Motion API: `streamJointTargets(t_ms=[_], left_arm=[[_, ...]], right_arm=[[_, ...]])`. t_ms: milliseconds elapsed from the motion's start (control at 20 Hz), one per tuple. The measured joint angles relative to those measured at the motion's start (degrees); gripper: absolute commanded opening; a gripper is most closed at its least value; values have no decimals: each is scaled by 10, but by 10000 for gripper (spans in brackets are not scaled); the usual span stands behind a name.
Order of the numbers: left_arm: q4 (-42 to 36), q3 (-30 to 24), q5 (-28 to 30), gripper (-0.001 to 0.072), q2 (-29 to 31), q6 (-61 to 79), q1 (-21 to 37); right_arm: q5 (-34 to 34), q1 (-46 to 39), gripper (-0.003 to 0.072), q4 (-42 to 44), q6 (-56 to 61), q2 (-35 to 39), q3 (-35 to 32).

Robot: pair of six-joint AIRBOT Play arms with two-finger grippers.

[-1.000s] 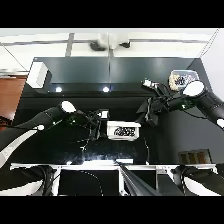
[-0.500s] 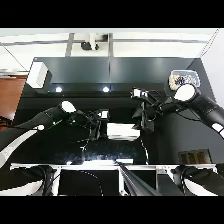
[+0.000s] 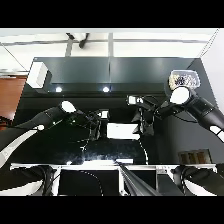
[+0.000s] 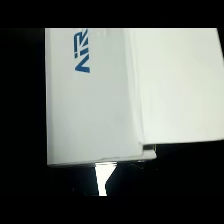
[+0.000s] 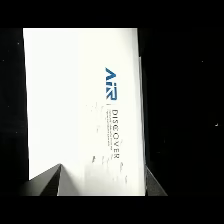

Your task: Fold the box and place the chain.

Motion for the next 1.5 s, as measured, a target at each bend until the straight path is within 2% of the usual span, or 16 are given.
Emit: streamJointTargets(t_ms=[200,450,650,850,1500], left_arm=[[0,0,0,402,0,0,0],[0,0,0,402,0,0,0],[0,0,-1,402,0,0,0],[0,0,-2,402,0,0,0],[1,0,-2,402,0,0,0]], right_arm=[[2,4,617,-6,11,12,0],[-2,7,617,-18,31,65,-19],[-61,9,617,-9,30,85,-65],[-98,9,617,9,15,90,-86],[-108,40,617,10,-17,91,-94]])
